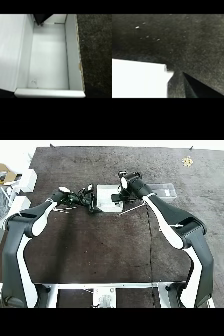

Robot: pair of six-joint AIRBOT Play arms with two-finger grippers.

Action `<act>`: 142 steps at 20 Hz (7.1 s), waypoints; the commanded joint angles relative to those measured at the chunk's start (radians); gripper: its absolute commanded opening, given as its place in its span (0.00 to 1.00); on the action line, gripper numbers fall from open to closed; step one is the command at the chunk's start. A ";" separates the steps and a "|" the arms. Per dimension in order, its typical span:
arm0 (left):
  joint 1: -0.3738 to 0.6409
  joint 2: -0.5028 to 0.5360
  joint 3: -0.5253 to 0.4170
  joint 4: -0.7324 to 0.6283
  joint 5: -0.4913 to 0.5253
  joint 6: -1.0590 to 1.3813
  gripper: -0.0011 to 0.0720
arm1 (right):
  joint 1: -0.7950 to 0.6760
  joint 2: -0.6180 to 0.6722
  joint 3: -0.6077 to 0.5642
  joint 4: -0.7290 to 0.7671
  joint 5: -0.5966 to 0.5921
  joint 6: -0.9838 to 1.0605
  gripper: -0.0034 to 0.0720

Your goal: Fold the box and place the chain.

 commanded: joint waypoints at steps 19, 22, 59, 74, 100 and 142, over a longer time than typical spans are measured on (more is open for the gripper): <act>0.001 0.000 0.000 -0.001 0.004 -0.002 0.48 | -0.457 0.246 -0.086 0.079 -0.042 -0.440 0.32; 0.001 0.000 0.000 -0.001 0.004 -0.002 0.48 | -0.504 0.229 -0.118 0.149 -0.093 -0.467 0.32; 0.001 0.000 0.000 -0.001 0.003 -0.002 0.48 | -0.468 0.051 -0.116 0.272 -0.137 -0.603 0.16; 0.001 0.000 0.000 -0.001 0.004 -0.002 0.48 | -0.468 0.251 -0.116 0.261 -0.114 -0.611 0.05; 0.001 0.000 0.000 -0.001 0.004 -0.002 0.48 | 0.029 0.726 -0.121 0.288 -0.647 -0.803 0.05; 0.001 0.000 0.000 -0.001 0.003 -0.002 0.48 | -0.411 0.344 -0.747 0.579 -0.774 -0.404 0.37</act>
